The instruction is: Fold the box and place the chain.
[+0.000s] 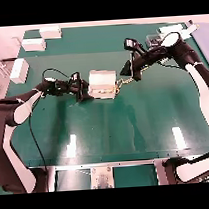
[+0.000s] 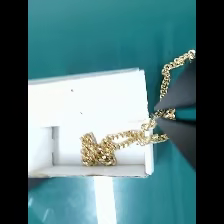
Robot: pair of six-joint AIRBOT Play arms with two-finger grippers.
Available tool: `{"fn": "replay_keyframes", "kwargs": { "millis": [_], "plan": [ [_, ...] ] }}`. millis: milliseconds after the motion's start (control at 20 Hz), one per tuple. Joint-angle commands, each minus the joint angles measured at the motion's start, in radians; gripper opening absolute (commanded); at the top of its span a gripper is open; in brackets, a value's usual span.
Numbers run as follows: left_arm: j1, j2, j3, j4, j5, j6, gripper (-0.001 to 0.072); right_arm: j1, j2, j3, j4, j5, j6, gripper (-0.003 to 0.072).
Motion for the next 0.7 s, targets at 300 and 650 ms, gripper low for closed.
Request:
{"fn": "replay_keyframes", "kwargs": {
  "millis": [300, 650],
  "plan": [
    [0.001, 0.0, 0.001, 0.0, 0.0, 0.0, 0.0482, -0.008, -0.192, -0.014, -0.064, -0.03, -0.157, 0.054],
    [0.001, 0.0, 0.001, 0.0, 0.0, 0.0, 0.0483, 0.044, -0.264, -0.014, -0.061, -0.071, -0.191, 0.0571]
  ]
}}
